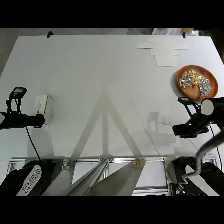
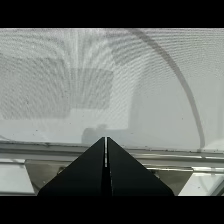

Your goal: Fold the box and place the chain.

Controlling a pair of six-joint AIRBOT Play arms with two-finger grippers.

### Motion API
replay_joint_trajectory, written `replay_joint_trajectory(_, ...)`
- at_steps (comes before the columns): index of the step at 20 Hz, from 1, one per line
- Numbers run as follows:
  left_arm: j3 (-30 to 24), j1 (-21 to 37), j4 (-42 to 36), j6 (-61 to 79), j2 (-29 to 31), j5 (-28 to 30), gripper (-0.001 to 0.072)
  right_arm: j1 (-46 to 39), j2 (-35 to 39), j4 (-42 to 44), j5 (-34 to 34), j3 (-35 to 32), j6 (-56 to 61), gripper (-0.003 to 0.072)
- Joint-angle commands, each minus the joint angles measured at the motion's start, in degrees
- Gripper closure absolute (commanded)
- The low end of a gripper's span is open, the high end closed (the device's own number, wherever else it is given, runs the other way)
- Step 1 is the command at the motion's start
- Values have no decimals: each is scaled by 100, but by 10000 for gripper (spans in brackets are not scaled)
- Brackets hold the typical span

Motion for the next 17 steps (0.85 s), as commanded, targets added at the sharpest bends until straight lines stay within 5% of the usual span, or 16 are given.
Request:
replay_joint_trajectory(1,0,-4,68,-136,468,-144,15,-4,4,0,2,-2,0,666)
replay_joint_trajectory(9,0,-4,61,-136,2422,-579,16,-4,4,2,2,-2,2,666)
replay_joint_trajectory(17,0,-4,35,-136,2715,-673,15,-4,4,2,2,-2,2,666)
